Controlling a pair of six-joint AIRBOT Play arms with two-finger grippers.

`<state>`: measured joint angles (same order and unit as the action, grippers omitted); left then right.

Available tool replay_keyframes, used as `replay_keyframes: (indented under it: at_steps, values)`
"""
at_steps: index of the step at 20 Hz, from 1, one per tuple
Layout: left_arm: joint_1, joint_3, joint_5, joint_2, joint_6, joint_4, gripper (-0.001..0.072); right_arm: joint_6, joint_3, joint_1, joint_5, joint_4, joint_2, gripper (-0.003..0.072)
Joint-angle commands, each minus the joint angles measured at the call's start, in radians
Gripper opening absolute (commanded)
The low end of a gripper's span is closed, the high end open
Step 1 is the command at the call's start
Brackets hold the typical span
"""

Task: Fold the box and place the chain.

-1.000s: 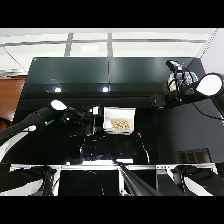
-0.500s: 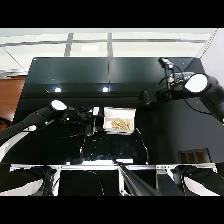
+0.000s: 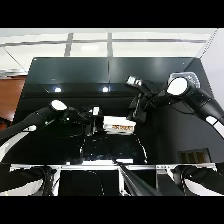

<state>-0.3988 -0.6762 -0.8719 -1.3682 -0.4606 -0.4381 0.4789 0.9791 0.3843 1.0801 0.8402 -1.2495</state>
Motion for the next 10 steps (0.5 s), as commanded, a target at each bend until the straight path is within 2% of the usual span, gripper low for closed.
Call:
replay_keyframes:
  at_steps: [1, 9, 10]
  values:
    - [-0.001, -0.001, 0.000, -0.001, 0.000, 0.000, 0.0394, -0.130, -0.031, 0.061, -0.021, -0.001, -0.002, 0.0701]
    - [-0.001, -0.001, 0.000, -0.001, 0.000, 0.000, 0.0394, -0.139, -0.053, 0.079, -0.030, 0.009, -0.002, 0.0688]
    - [-0.001, -0.001, 0.000, -0.001, 0.000, 0.000, 0.0394, -0.136, -0.058, 0.081, -0.029, 0.009, -0.002, 0.0575]
